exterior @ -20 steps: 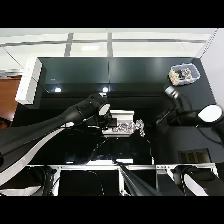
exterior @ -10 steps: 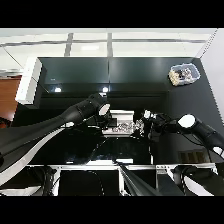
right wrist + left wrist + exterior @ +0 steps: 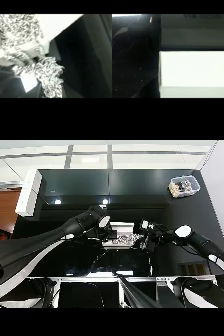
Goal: Fold the box and place the chain.
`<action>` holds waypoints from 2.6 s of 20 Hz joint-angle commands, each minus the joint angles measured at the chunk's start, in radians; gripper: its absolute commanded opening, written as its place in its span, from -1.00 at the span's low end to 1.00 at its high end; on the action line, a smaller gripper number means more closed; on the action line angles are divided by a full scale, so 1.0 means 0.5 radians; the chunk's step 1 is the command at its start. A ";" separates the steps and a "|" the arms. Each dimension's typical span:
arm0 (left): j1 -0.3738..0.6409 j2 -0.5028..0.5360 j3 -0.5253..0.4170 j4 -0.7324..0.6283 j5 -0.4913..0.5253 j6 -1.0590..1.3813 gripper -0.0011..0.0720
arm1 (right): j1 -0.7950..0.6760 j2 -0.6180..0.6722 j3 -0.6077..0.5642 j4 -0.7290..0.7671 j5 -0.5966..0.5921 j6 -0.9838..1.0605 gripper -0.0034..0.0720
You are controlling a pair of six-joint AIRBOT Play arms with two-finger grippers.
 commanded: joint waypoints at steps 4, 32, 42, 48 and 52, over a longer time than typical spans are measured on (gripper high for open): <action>-0.001 -0.002 0.001 0.000 0.000 0.000 -0.90 | -0.004 0.114 0.021 -0.024 0.002 0.369 -0.86; -0.001 -0.004 0.001 -0.001 0.036 -0.002 -0.90 | -0.263 0.470 0.682 -0.012 1.085 1.830 0.07; -0.008 0.025 0.078 -0.169 0.089 -0.149 0.62 | -0.477 0.470 0.681 -0.015 1.268 1.820 0.07; -0.002 0.596 0.043 0.350 -0.224 0.226 0.62 | -0.477 0.470 0.681 -0.155 1.253 1.823 0.07; 0.452 1.100 -0.619 0.355 -0.175 0.112 0.59 | -0.477 0.470 0.681 -0.177 1.197 1.856 0.07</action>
